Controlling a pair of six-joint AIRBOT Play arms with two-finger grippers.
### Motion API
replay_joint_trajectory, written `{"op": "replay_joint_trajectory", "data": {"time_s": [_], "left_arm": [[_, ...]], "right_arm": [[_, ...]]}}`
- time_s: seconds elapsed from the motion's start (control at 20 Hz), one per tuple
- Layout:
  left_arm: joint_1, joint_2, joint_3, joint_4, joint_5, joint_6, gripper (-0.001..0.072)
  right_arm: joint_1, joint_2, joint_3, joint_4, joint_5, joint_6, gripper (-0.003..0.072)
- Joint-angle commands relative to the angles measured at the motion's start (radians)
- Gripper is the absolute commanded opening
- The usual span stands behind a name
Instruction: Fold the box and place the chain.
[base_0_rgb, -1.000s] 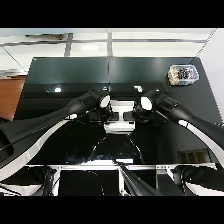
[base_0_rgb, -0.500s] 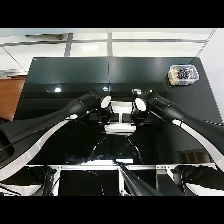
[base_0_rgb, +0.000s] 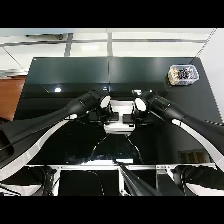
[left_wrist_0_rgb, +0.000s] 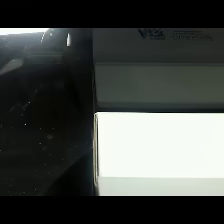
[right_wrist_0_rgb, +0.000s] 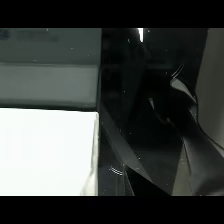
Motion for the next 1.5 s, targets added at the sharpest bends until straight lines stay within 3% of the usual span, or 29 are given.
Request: {"op": "replay_joint_trajectory", "data": {"time_s": [0.0,0.05,0.1,0.15,0.2,0.4,0.6,0.7,0.85,1.05,1.2,1.3,1.35,1.4,1.45], "left_arm": [[0.0,-0.001,0.0,-0.001,0.0,0.001,0.0027],[0.0,-0.001,0.0,-0.001,0.0,0.0,0.0027],[0.0,-0.001,0.0,-0.001,0.0,0.001,0.0027],[0.0,-0.001,0.0,-0.001,0.0,0.0,0.0027],[0.0,-0.001,0.0,-0.001,0.0,0.0,0.0027],[0.0,-0.001,0.0,-0.001,0.0,0.0,0.0027],[0.0,-0.001,0.0,-0.001,0.0,0.001,0.0027],[0.0,-0.001,0.0,-0.001,0.0,0.001,0.0027],[0.0,-0.001,0.0,-0.001,0.0,0.001,0.0027],[0.0,-0.001,0.0,-0.001,0.0,0.0,0.0027],[0.0,-0.001,0.0,-0.001,0.0,0.0,0.0027],[0.0,-0.001,0.0,-0.001,0.0,0.0,0.0027],[0.0,-0.001,0.0,-0.001,0.001,0.0,0.0027],[0.0,-0.001,0.0,-0.001,0.0,0.0,0.0027],[0.0,-0.001,0.0,-0.001,0.0,0.001,0.0027]], "right_arm": [[0.0,-0.002,0.001,0.004,-0.029,-0.002,0.029],[0.0,-0.004,0.001,0.004,-0.037,-0.002,0.0288],[0.0,-0.007,0.001,0.005,-0.039,-0.002,0.0217],[0.0,-0.011,0.001,0.005,-0.04,-0.006,0.0198],[0.0,-0.014,0.001,0.006,-0.039,-0.013,0.0093],[0.0,-0.023,0.001,0.007,-0.04,-0.021,0.0007],[0.0,-0.012,0.002,-0.003,-0.041,-0.042,0.0013],[-0.007,0.014,0.003,-0.005,-0.043,-0.061,0.0277],[-0.027,0.1,0.003,-0.008,-0.016,-0.136,0.0294],[-0.045,0.33,0.004,-0.077,0.008,-0.2,0.0293],[-0.067,0.478,-0.004,-0.466,-0.035,-0.212,0.0291],[-0.12,0.488,-0.04,-0.737,-0.107,-0.21,0.0294],[-0.177,0.481,-0.074,-0.763,-0.19,-0.211,0.0459],[-0.248,0.464,-0.107,-0.736,-0.269,-0.207,0.072],[-0.332,0.429,-0.129,-0.679,-0.313,-0.187,0.072]]}}
